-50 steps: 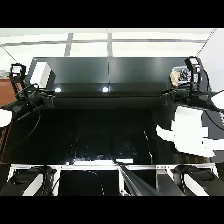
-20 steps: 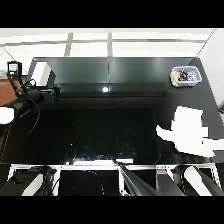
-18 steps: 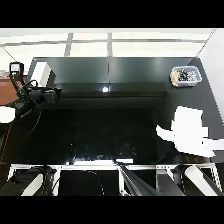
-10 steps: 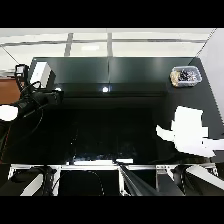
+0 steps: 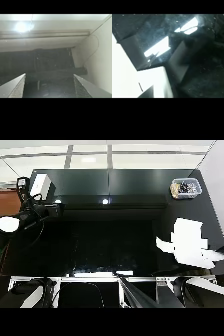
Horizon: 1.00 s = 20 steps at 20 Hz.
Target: Fold the box and place the chain.
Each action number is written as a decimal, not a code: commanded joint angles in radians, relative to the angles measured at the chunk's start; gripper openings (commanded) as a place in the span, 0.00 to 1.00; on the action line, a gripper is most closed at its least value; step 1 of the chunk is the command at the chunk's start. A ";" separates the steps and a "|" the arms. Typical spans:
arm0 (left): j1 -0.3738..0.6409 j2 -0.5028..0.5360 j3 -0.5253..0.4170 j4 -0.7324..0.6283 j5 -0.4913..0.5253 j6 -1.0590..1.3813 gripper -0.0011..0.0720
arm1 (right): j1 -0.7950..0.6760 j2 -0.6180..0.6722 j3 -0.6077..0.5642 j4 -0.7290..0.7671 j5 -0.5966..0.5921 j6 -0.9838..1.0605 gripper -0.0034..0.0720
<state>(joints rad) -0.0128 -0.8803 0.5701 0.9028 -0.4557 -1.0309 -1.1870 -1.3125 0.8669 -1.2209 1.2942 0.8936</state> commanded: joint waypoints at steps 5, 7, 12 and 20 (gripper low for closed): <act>0.000 -0.011 0.000 -0.030 -0.002 0.002 0.97 | 0.050 0.005 0.004 0.127 0.064 -0.073 0.06; 0.000 -0.011 0.000 -0.030 -0.002 0.002 0.97 | 0.132 0.020 0.004 0.227 0.068 -0.102 0.06; 0.000 -0.017 0.000 -0.030 -0.003 0.002 0.97 | 0.424 0.082 0.003 0.515 0.022 -0.083 0.06; -0.106 -0.109 0.000 -0.089 0.007 0.002 0.97 | 0.919 0.294 -0.183 0.759 -0.344 -0.053 0.06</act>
<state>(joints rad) -0.0696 -0.9569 0.5701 0.8555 -0.4568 -1.0286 -0.4423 -1.0939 0.7799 -0.5697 1.1278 0.8333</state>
